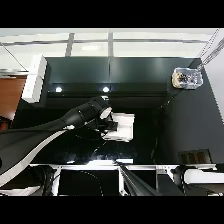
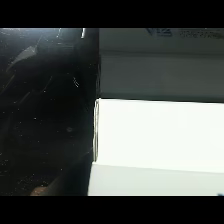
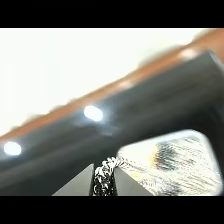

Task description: Fold the box and place the chain.

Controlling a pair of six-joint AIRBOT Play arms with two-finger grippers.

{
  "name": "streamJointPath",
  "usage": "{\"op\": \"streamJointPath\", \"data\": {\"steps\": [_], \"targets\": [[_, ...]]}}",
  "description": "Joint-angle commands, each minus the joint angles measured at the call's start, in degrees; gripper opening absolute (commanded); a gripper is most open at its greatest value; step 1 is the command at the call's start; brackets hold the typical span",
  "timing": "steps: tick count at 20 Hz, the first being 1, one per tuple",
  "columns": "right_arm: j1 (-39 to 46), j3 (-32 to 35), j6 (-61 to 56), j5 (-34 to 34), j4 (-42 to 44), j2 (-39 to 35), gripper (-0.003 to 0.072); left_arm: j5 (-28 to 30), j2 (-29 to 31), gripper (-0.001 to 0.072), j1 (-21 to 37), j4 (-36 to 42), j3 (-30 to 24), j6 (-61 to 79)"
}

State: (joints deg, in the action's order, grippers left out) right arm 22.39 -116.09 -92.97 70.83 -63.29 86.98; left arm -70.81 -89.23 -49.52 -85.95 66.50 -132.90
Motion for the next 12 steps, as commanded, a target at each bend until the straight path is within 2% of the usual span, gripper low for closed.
{"op": "streamJointPath", "data": {"steps": [1, 6, 9, 12], "targets": [[1.53, -0.13, 3.89, 2.16, 11.28, -7.43, 0.0007, 0.2, -0.02, 0.0031, -0.02, -0.15, 0.04, 0.02], [1.31, 0.83, 4.96, 2.32, 19.26, -15.19, 0.0007, 0.13, -0.02, 0.003, 0.0, -0.17, 0.04, 0.02], [-1.53, 1.4, 5.88, 3.3, 19.69, -18.43, 0.0007, 0.11, -0.02, 0.003, -0.02, -0.33, 0.04, 0.04], [-7.48, 10.23, 8.76, 3.61, 19.17, -24.74, 0.0007, 0.26, -0.02, 0.003, 0.0, -0.37, 0.04, 0.02]]}}
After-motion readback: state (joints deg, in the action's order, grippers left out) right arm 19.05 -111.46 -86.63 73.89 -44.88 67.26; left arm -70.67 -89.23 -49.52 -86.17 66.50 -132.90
